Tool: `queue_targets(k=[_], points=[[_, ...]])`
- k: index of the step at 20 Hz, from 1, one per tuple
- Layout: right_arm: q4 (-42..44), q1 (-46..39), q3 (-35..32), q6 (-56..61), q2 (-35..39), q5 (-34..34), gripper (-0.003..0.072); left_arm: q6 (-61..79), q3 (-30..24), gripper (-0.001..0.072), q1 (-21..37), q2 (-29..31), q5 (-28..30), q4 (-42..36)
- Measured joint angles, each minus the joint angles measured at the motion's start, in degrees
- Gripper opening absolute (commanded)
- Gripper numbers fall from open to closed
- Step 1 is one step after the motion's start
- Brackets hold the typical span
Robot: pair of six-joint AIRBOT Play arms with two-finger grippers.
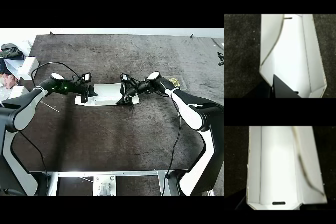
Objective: Fold the box and place the chain.
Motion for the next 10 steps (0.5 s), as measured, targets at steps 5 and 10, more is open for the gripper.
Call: queue_targets(k=[5, 10], points=[[-0.35, 0.55, 0.04, -1.16, -0.48, -0.63, 0.0589, -0.11, 0.0, 0.0011, 0.0, 0.0, 0.0, 0.0], [-0.5, 0.63, 0.04, -1.46, -0.66, -1.03, 0.0588, -0.09, 0.0, 0.0011, 0.0, 0.0, 0.07, -0.04]])
